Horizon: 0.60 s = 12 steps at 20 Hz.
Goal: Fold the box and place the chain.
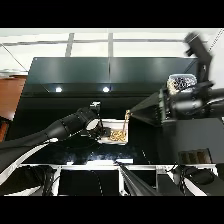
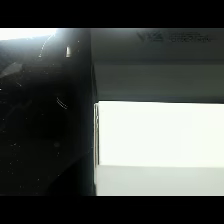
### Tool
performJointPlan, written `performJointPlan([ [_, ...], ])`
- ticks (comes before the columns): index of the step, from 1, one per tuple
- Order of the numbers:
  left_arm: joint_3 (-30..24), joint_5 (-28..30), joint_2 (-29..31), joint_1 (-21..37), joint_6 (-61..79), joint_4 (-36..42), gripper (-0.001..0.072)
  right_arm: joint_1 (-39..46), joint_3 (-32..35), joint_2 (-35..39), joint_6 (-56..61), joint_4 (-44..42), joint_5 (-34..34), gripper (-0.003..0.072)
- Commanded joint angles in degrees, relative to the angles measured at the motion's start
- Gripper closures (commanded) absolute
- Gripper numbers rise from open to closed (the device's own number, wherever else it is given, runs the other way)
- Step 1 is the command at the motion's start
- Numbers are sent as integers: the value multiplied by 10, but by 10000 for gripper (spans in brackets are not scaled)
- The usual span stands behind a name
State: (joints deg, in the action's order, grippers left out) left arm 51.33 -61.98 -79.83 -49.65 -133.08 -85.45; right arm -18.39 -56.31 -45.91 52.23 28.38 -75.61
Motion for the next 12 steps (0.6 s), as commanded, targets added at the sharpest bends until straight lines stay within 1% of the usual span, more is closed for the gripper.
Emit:
performJointPlan([
  [1, 0, 0, 0, 0, 0, 0, 677, -20, 54, 0, 9, 34, 31, 658],
  [5, 0, 2, 0, 0, 0, 0, 676, -20, 102, -1, 16, 39, 53, 649],
  [8, 0, 2, 0, 0, 0, 0, 676, -21, 148, -1, 16, 53, 102, 650],
  [10, 0, 3, 0, 0, 0, 0, 677, -34, 178, -2, 16, 53, 128, 651],
  [12, 0, 3, 0, 0, 0, 0, 676, -60, 195, -10, 16, 53, 132, 651],
])
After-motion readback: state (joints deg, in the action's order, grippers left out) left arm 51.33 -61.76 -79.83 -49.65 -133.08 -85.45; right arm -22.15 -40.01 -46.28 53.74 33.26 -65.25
